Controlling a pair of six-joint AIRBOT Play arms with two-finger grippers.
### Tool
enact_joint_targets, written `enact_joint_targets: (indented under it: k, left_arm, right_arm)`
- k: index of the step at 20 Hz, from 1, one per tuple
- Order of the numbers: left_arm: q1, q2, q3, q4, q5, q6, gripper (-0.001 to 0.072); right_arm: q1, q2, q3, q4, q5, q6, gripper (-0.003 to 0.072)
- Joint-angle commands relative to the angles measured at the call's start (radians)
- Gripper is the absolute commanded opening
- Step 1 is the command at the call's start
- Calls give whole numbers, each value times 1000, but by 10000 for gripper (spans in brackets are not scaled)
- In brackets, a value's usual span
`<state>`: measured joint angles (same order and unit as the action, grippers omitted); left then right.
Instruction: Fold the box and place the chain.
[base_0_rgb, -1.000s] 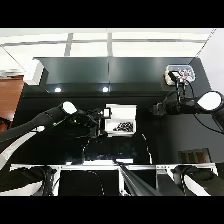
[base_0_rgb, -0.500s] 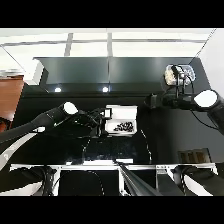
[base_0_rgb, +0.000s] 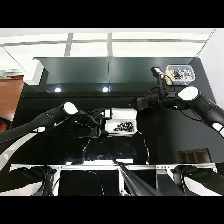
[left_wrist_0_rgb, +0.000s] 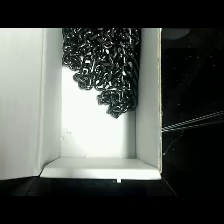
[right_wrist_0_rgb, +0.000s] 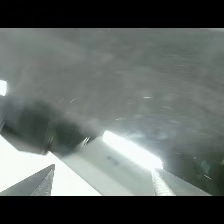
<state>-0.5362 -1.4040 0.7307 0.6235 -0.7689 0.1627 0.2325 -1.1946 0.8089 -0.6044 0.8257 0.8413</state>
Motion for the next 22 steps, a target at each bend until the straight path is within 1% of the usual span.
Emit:
enact_joint_targets:
  k: [1,2,4,7,9,13,17,20,22]
  left_arm:
    - [0,0,0,0,2,1,486]
    - [0,0,0,0,2,1,486]
    - [0,0,0,0,2,1,487]
    - [0,0,0,0,2,1,487]
    - [0,0,0,0,2,1,486]
    - [0,0,0,0,2,1,487]
    - [0,0,0,0,2,1,487]
    - [0,0,0,0,2,1,487]
    - [0,0,0,0,2,1,487]
  right_arm:
    - [7,-9,24,2,185,-340,703]
    - [7,-9,24,2,211,-407,703]
    - [10,-9,24,-2,229,-445,703]
    - [29,-10,24,-19,229,-542,703]
    - [53,-10,24,-46,229,-571,703]
    - [111,-14,22,-103,228,-573,703]
    - [113,2,27,-103,298,-572,703]
    - [117,5,24,-108,306,-478,703]
    - [119,5,16,-111,295,-479,703]
